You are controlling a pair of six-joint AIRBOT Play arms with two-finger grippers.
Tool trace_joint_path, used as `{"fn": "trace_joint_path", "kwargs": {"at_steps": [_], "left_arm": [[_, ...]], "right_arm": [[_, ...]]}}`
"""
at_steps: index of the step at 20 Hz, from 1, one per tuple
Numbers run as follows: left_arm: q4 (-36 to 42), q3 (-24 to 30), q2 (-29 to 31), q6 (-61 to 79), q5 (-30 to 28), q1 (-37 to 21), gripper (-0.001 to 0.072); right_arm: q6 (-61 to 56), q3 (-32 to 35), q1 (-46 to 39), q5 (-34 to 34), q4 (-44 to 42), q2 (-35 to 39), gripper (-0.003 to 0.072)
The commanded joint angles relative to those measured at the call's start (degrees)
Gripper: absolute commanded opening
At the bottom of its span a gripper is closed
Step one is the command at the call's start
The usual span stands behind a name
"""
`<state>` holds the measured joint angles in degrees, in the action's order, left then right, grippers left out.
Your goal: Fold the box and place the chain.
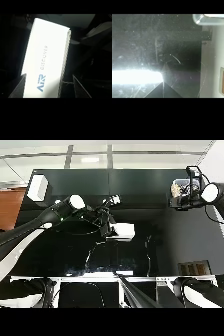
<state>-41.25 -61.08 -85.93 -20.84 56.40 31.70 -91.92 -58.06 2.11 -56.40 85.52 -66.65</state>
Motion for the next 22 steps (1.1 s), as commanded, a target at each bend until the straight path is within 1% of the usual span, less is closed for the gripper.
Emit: {"fn": "trace_joint_path", "kwargs": {"at_steps": [1, 6, 9, 11, 13, 17, 22], "left_arm": [[-0.24, -0.11, -0.13, 1.29, -0.24, 0.15, 0.0708], [-0.26, -2.89, -0.13, 1.49, 0.24, 0.28, 0.0709], [-1.86, -2.93, -0.15, 8.83, 0.11, 1.14, 0.0708], [-3.76, -2.93, -0.5, 10.03, -1.07, 1.92, 0.0708], [-5.18, -2.93, -1.25, 12.68, -0.83, 2.6, 0.0705], [-4.76, -2.95, -2.8, 11.52, -0.46, 3.52, 0.0705], [-4.76, -3.06, -3.13, 10.73, -0.83, 4.83, 0.0706]], "right_arm": [[0.0, 0.02, -0.04, 0.02, -1.53, 0.02, 0.0012], [0.02, 0.02, -0.04, 0.04, -2.51, 0.02, 0.0012], [0.0, 0.02, -0.04, 0.04, -2.54, 0.02, 0.0012], [0.0, 0.02, -0.04, 0.02, -2.54, 0.02, 0.0012], [0.02, 0.02, -0.04, 0.04, -2.51, 0.02, 0.0012], [0.0, 0.02, -0.04, 0.02, -2.49, 0.02, 0.0012], [0.0, 0.02, -0.04, 0.04, -2.49, 0.02, 0.0012]]}}
